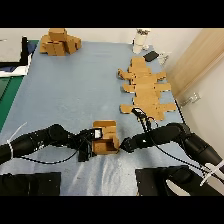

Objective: Fold the box.

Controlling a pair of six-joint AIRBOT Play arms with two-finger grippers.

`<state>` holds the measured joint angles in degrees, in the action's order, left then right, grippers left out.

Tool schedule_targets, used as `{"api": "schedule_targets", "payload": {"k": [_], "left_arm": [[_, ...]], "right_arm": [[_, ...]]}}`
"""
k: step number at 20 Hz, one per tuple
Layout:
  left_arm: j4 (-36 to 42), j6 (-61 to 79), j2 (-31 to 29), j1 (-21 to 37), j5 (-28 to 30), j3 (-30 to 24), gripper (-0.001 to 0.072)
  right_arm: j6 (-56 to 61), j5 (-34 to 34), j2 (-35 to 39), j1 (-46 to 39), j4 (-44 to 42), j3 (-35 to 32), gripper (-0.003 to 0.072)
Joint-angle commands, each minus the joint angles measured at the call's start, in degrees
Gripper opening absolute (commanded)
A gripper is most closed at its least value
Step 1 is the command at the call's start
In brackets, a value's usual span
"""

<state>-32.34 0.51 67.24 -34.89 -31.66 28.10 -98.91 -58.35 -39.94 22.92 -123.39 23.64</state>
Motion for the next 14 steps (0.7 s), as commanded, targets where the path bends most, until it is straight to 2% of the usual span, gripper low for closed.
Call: {"api": "schedule_targets", "payload": {"k": [1, 7, 8, 10, 11, 14], "left_arm": [[0.0, 0.0, 0.0, 0.0, 0.0, 0.0, 0.0362], [0.0, 0.0, 0.0, 0.0, 0.0, 0.0, 0.0362], [0.0, 0.0, 0.0, 0.0, 0.0, 0.0, 0.0362], [0.0, 0.0, 0.0, 0.0, 0.0, 0.0, 0.0362], [0.0, 0.0, 0.0, 0.0, 0.0, 0.0, 0.0362], [0.0, 0.0, 0.0, 0.0, 0.0, 0.0, 0.0362]], "right_arm": [[0.0, 0.7, 0.0, 0.1, -1.6, 0.1, 0.0484], [1.5, 1.7, -1.5, 0.3, -3.1, 0.5, 0.0471], [2.6, 2.0, -2.6, 1.2, -2.9, 0.5, 0.0435], [5.3, 3.0, -4.7, 4.7, -1.3, 1.6, 0.0432], [9.0, 3.4, -5.6, 7.0, 1.6, 2.9, 0.0432], [25.7, 2.4, -8.6, 15.1, 17.5, 8.7, 0.0432]]}}
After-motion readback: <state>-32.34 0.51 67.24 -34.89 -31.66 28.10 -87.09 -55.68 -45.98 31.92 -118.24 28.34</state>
